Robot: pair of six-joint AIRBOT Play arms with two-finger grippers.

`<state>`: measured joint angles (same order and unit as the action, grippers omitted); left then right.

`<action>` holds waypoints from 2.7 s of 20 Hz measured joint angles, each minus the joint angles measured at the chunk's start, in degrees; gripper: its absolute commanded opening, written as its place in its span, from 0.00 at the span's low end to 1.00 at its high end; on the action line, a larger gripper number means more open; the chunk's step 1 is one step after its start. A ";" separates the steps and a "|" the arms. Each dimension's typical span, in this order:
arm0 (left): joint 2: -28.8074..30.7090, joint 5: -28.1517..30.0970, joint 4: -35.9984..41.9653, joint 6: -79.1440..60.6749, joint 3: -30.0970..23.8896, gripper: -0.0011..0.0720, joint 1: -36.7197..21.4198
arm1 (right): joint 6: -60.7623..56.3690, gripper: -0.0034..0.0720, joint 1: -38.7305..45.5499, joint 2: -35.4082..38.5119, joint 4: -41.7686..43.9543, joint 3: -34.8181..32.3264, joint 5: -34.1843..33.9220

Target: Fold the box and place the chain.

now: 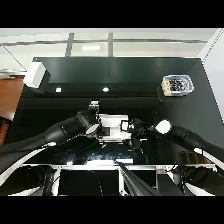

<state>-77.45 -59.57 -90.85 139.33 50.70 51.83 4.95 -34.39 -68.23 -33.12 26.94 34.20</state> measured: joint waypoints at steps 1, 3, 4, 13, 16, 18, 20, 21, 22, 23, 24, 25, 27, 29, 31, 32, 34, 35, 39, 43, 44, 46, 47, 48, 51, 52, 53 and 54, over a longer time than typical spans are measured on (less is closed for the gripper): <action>-0.13 0.02 -0.04 0.15 0.00 0.31 0.00 | 0.00 0.76 0.00 0.00 0.00 0.00 0.00; -0.39 0.24 0.04 0.13 0.00 0.31 0.00 | 0.00 0.76 0.00 0.00 0.00 0.00 0.00; -0.57 0.39 0.22 0.15 0.00 0.24 0.00 | -0.02 0.76 0.00 0.00 0.00 0.00 0.00; -1.31 2.08 1.27 0.20 0.04 0.16 0.00 | 0.00 0.76 0.00 0.00 0.00 0.00 0.00; -1.53 1.99 1.27 0.17 0.07 0.08 0.00 | 0.00 0.76 0.00 0.00 0.00 0.00 0.00; -1.60 2.03 1.36 0.17 0.09 0.05 0.02 | -0.02 0.76 0.00 0.00 0.00 0.00 0.02; -1.66 2.10 1.44 0.20 0.11 0.06 0.04 | 0.00 0.76 0.00 0.00 0.00 0.00 0.02; -1.66 2.12 1.53 0.20 0.13 0.08 0.04 | -0.02 0.76 0.00 0.00 0.00 0.00 0.02; -1.70 2.05 1.55 0.20 0.28 0.22 0.04 | 0.00 0.76 0.00 0.00 0.00 0.00 0.02; -1.77 2.10 1.53 0.35 0.50 0.34 0.04 | 0.00 0.76 0.00 0.00 0.00 0.00 0.02; -1.79 2.34 1.53 0.37 0.90 0.36 0.02 | -0.02 0.76 0.00 0.00 0.02 0.00 -0.02; -1.77 2.25 1.49 0.35 1.31 0.36 0.04 | -0.04 0.76 0.00 0.00 0.02 0.00 -0.02; -1.73 1.27 0.92 0.35 2.05 0.41 0.00 | -0.04 0.76 0.00 0.00 0.02 0.00 -0.02; -1.73 0.13 0.42 0.33 2.47 0.53 -0.09 | -0.02 0.76 0.00 0.00 0.02 0.00 -0.02; -1.73 0.09 0.13 0.31 2.67 0.53 -0.13 | -0.02 0.76 0.02 0.00 0.02 0.00 0.00; -1.77 -0.17 0.00 0.28 2.73 0.53 -0.17 | -0.02 0.76 0.00 0.00 0.02 0.00 0.00; -2.05 -0.63 -0.17 0.17 2.80 0.52 -0.17 | -0.02 0.76 0.00 0.00 0.02 0.00 0.00; -2.27 -0.66 -0.20 0.17 2.84 0.51 -0.17 | -0.02 0.76 0.00 0.00 0.02 0.00 0.00; -2.78 -0.85 -0.39 0.17 2.84 0.19 -0.17 | -0.02 0.76 0.00 0.00 0.02 0.00 0.02; -2.89 -0.63 -0.52 0.13 2.86 0.06 -0.17 | -0.04 0.76 0.02 0.00 0.02 0.00 0.04; -2.91 -0.61 -0.55 0.13 2.86 0.06 -0.17 | -0.04 0.76 0.00 0.00 0.02 0.00 0.04; -2.91 -0.61 -0.57 0.13 2.86 0.06 -0.17 | -0.04 1.00 0.02 0.00 0.02 0.00 0.15; -2.86 -0.57 -0.57 0.13 2.86 0.06 -0.17 | -0.07 1.00 0.00 0.13 -0.04 0.00 0.26; -2.80 -0.59 -0.59 0.11 2.86 0.06 -0.17 | -0.02 1.00 0.00 0.44 -0.33 0.00 0.59; -2.38 -1.11 -0.59 0.13 2.86 0.06 -0.17 | -0.24 1.00 0.00 2.86 -1.46 0.07 1.20; -2.29 -1.29 -0.61 0.13 2.86 0.06 -0.22 | -0.66 1.00 0.02 4.07 -2.40 0.07 1.42; -2.21 -1.70 -0.61 -0.02 2.86 0.06 -0.37 | -1.33 1.00 0.02 5.57 -3.82 0.13 1.88; -2.14 -2.38 -0.63 -0.37 2.86 0.06 -0.48 | -1.99 1.00 0.02 6.99 -5.60 0.13 2.51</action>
<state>-79.59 -61.95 -91.48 138.96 53.56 51.35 2.96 -34.37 -61.23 -38.72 27.07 36.71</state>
